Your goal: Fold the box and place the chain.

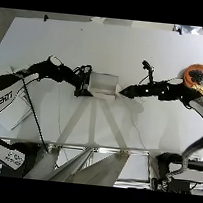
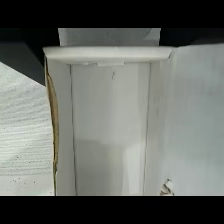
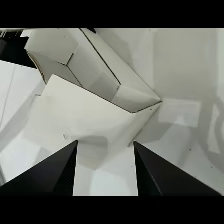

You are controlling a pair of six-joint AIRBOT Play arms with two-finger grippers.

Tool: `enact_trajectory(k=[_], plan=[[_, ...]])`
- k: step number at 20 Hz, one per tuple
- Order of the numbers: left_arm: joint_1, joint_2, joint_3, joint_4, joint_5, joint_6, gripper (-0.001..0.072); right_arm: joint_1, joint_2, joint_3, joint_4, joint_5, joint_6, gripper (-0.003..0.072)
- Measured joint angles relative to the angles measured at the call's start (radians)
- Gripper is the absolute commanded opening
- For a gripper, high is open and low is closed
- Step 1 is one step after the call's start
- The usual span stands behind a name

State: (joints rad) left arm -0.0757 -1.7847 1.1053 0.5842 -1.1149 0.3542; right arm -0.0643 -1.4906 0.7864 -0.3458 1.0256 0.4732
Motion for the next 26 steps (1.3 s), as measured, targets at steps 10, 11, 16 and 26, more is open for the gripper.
enact_trajectory(k=[10, 11, 16, 26], plan=[[0.0, 0.0, 0.0, 0.0, 0.0, -0.001, 0.0335, 0.104, 0.0, 0.0, 0.082, -0.117, 0.01, 0.042], [0.0, 0.0, 0.0, -0.001, 0.0, -0.002, 0.0335, 0.117, 0.0, 0.0, 0.089, -0.139, 0.021, 0.0417], [0.001, 0.0, 0.0, 0.0, 0.0, -0.002, 0.0335, 0.175, 0.006, 0.001, 0.08, -0.229, 0.088, 0.0394], [0.0, 0.0, 0.0, -0.001, 0.003, 0.001, 0.0335, 0.207, 0.107, 0.0, -0.276, -0.376, 0.422, 0.0396]])
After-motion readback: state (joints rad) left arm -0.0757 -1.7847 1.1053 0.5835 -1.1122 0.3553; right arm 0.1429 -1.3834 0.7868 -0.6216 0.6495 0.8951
